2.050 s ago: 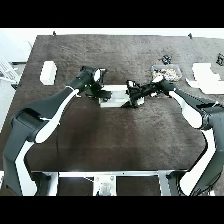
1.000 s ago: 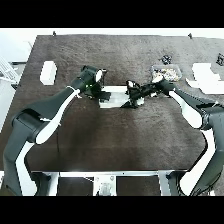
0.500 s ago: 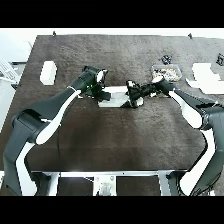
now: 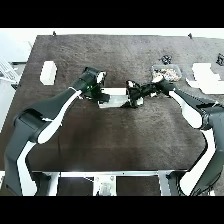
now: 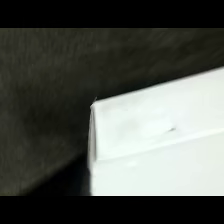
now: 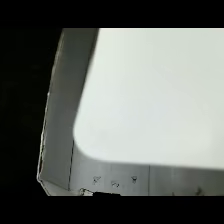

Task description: Fold the box and place the chain.

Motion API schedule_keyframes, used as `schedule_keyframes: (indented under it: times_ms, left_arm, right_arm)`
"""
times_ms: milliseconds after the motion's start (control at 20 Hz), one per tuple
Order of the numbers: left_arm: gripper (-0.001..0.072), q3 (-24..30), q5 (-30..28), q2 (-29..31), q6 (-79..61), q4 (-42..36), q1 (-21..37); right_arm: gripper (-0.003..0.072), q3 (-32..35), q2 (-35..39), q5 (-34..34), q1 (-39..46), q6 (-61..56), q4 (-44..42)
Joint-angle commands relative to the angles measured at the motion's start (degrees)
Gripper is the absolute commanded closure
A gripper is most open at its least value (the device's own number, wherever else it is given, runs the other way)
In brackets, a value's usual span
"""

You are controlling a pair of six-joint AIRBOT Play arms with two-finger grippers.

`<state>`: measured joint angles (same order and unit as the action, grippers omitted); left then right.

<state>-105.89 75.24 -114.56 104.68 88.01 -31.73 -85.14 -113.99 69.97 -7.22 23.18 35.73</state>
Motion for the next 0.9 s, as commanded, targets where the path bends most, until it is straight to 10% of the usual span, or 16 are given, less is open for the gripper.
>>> schedule_keyframes:
  times_ms: [0,400,500,850]
  left_arm:
    - [0.0347,-0.13,-1.14,0.11,0.33,-1.40,-0.02]
    - [0.0341,-0.94,-1.05,0.11,0.26,-3.15,0.02]
    - [0.0173,-2.32,-0.22,0.13,-0.13,-3.10,0.11]
    - [0.0159,-3.04,0.90,0.39,-0.11,-2.91,0.15]
  right_arm:
    - [0.0102,0.02,0.02,0.15,-0.09,-0.24,-0.11]
    - [0.0101,0.02,0.02,0.15,-0.07,-0.24,-0.11]
    - [0.0101,0.02,0.02,0.15,-0.09,-0.24,-0.11]
    - [0.0101,0.02,0.02,0.15,-0.09,-0.24,-0.11]
